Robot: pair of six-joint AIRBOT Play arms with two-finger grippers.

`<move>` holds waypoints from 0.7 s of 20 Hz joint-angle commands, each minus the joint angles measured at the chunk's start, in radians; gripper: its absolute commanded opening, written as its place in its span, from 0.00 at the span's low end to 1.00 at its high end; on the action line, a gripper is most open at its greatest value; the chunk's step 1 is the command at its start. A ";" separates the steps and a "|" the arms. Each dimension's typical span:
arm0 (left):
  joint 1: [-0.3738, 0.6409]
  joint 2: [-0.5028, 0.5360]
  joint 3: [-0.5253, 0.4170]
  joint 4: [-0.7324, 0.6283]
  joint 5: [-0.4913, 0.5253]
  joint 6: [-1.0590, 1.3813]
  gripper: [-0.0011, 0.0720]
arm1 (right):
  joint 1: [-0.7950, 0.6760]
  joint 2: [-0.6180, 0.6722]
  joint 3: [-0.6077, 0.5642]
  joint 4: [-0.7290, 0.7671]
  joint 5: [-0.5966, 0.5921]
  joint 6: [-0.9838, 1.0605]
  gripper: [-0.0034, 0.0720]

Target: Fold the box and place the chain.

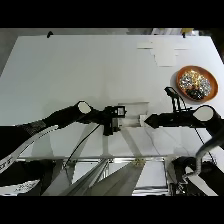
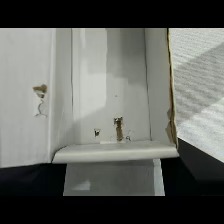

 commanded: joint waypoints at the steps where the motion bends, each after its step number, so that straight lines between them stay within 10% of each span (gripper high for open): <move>1: 0.000 0.001 0.000 0.000 0.000 0.000 0.38 | 0.070 -0.006 0.025 -0.116 -0.060 0.127 0.59; 14: 0.000 0.000 0.000 0.000 0.000 0.000 0.38 | 0.313 -0.243 0.235 -0.468 -0.012 0.635 0.57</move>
